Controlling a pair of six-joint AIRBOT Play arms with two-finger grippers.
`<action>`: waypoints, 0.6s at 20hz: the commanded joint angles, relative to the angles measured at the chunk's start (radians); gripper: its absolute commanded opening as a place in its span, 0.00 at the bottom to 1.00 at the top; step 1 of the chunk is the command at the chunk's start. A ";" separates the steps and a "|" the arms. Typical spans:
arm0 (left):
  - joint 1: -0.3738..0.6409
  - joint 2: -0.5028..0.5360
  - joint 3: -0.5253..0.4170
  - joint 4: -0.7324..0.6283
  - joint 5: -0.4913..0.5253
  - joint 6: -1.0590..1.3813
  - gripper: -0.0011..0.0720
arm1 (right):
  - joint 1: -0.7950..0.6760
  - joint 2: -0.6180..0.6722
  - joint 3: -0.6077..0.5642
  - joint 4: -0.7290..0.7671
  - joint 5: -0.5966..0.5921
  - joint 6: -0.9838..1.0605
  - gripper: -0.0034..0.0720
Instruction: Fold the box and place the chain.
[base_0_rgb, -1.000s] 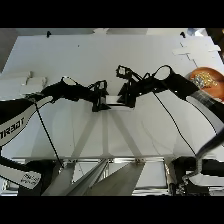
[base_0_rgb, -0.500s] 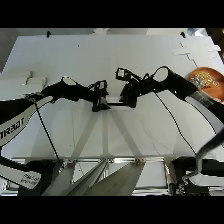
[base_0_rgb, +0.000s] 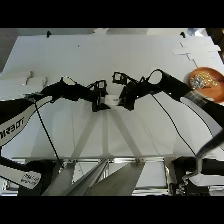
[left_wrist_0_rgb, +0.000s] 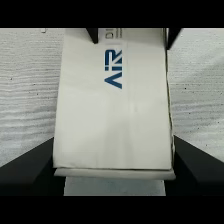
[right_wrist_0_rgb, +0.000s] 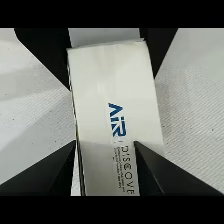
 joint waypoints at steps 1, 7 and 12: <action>0.000 -0.001 0.000 0.000 0.000 0.001 0.46 | 0.003 0.002 0.001 -0.010 -0.001 0.011 0.67; 0.000 -0.001 0.000 0.000 0.000 0.002 0.46 | 0.003 0.069 0.001 -0.010 -0.004 0.011 0.68; 0.000 -0.001 0.000 0.000 0.000 0.002 0.46 | 0.003 0.148 0.001 0.003 -0.006 0.102 0.63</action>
